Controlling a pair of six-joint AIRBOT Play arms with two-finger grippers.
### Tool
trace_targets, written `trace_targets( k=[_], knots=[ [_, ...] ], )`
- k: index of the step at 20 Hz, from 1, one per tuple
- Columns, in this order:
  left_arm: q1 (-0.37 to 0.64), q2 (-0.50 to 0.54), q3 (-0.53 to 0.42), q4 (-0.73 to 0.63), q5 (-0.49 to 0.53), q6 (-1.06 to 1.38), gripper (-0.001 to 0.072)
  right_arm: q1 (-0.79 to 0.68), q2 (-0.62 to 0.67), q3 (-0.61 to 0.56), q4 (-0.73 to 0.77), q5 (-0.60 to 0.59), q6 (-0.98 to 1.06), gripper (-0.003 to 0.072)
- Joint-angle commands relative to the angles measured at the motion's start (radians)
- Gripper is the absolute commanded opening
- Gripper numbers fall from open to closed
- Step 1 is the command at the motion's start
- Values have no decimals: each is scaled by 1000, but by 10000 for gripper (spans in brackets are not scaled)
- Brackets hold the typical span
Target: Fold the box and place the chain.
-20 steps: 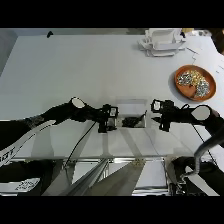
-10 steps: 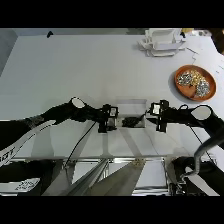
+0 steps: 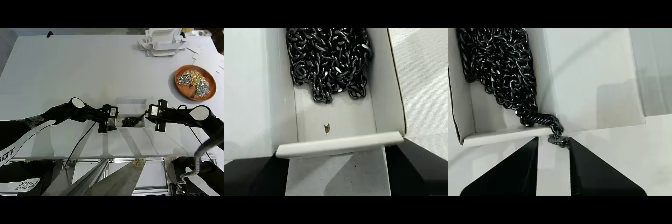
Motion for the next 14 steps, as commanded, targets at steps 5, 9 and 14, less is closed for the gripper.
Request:
trace_targets(
  k=[5,9,14],
  knots=[
    [1,0,0,0,0,1,140,1,0,0,-27,14,16,15],
    [1,0,0,0,0,1,140,1,2,0,-93,15,107,15],
    [1,0,0,0,0,1,140,1,68,2,-261,19,393,14]
  ],
)
